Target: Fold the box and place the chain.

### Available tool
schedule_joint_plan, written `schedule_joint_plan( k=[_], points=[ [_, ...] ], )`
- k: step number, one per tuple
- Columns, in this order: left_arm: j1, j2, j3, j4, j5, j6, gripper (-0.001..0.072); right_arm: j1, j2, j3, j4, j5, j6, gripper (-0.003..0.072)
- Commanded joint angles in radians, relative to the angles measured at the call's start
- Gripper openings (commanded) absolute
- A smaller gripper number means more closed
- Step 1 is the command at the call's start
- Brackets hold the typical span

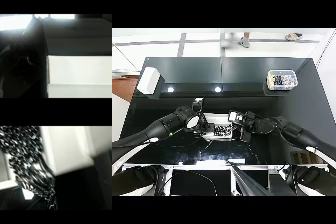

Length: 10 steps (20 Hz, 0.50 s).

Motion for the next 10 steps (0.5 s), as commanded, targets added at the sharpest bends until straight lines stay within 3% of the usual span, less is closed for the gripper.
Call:
schedule_joint_plan(
  k=[1,4,8,10],
  points=[
    [0.000,0.000,0.000,-0.001,0.001,-0.001,0.0032,-0.048,0.090,0.003,-0.113,-0.114,0.213,0.0020],
    [0.000,0.000,0.000,-0.001,0.001,-0.001,0.0032,-0.064,0.187,0.043,-0.108,-0.206,0.373,0.0020],
    [0.000,0.000,0.000,-0.001,0.001,-0.001,0.0032,-0.064,0.257,0.184,0.068,-0.301,0.465,0.0020],
    [0.000,0.000,0.000,-0.001,0.002,-0.001,0.0032,-0.064,0.257,0.259,0.181,-0.294,0.502,0.0020]
  ],
)
